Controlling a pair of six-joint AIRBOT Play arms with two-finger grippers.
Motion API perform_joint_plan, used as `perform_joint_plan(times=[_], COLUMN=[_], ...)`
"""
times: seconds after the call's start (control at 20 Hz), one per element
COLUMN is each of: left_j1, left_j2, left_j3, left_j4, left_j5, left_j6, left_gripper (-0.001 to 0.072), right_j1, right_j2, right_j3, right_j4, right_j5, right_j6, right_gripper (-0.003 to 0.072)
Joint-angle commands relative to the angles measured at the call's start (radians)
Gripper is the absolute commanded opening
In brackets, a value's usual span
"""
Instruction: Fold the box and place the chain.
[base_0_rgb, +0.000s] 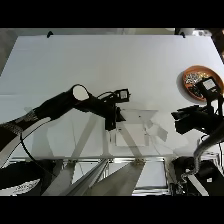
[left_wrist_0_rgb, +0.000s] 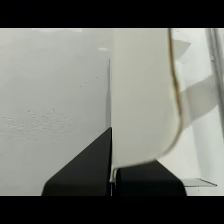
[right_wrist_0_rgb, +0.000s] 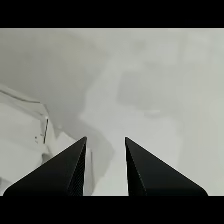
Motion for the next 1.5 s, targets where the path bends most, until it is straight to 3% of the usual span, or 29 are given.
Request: perform_joint_plan(times=[0.0, 0.15, 0.5, 0.65, 0.8, 1.05, 1.15, 1.35, 1.45], left_j1=[-0.04, -0.035, -0.034, 0.006, 0.111, 0.218, 0.2, 0.158, 0.151], left_j2=[0.005, 0.031, 0.018, 0.015, -0.023, -0.073, -0.073, -0.073, -0.075], left_j3=[-0.082, -0.129, -0.131, -0.131, -0.13, -0.13, -0.12, -0.029, -0.021], left_j4=[-0.03, -0.034, -0.243, -0.329, -0.456, -0.401, -0.342, 0.023, 0.007], left_j5=[0.156, 0.282, 0.291, 0.196, 0.095, -0.094, -0.074, -0.043, -0.004], left_j6=[0.013, 0.018, 0.254, 0.467, 0.632, 0.611, 0.48, 0.241, 0.236], left_gripper=[-0.0001, -0.0001, 0.0004, 0.0003, 0.0002, 0.0003, 0.0003, 0.0003, 0.0004], right_j1=[0.0, 0.0, 0.0, 0.0, 0.0, 0.0, 0.0, 0.0, 0.0], right_j2=[0.04, 0.04, 0.04, 0.04, 0.04, 0.04, 0.04, 0.04, 0.04], right_j3=[0.001, 0.001, 0.0, 0.0, -0.001, -0.001, -0.001, -0.001, -0.001], right_j4=[-0.039, -0.039, -0.039, -0.039, -0.039, -0.039, -0.039, -0.038, -0.037], right_j5=[0.027, 0.025, -0.039, -0.04, -0.041, -0.051, -0.077, -0.09, -0.09], right_j6=[0.019, 0.019, 0.019, 0.019, 0.019, 0.019, 0.019, 0.019, 0.019], right_gripper=[0.0276, 0.0276, 0.0275, 0.0275, 0.0275, 0.0272, 0.027, 0.0266, 0.0266])
